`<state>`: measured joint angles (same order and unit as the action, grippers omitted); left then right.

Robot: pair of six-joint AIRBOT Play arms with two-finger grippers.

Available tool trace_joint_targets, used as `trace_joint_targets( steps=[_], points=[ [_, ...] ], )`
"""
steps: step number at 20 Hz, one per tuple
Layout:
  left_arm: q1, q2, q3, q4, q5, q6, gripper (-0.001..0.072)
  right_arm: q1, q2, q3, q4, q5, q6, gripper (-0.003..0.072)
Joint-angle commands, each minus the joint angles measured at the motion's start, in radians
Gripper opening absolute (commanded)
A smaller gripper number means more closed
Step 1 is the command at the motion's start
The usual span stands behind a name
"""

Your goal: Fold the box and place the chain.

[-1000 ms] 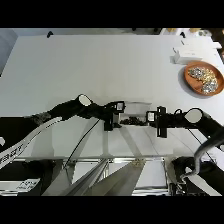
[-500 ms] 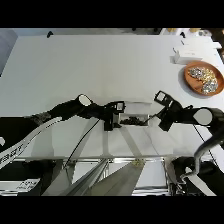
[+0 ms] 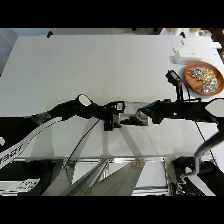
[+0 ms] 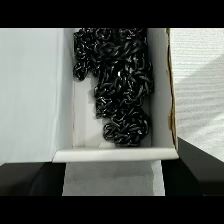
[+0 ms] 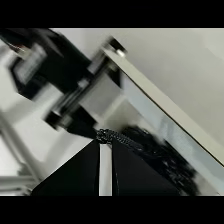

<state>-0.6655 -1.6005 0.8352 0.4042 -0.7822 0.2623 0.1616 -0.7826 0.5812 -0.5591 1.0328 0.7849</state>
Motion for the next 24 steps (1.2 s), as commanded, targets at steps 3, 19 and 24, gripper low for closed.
trace_joint_targets(
  steps=[3,19,24],
  points=[
    [0.001,0.001,0.000,0.000,0.000,0.000,0.0276,0.007,0.001,0.004,0.215,0.050,-0.148,0.0017],
    [0.001,0.001,0.000,0.000,0.000,0.000,0.0276,0.160,-0.200,0.004,-0.010,-0.109,-0.081,0.0101],
    [0.001,0.001,0.000,0.000,0.000,0.000,0.0276,0.160,-0.200,0.187,-0.172,0.035,-0.059,0.0171]
  ],
)
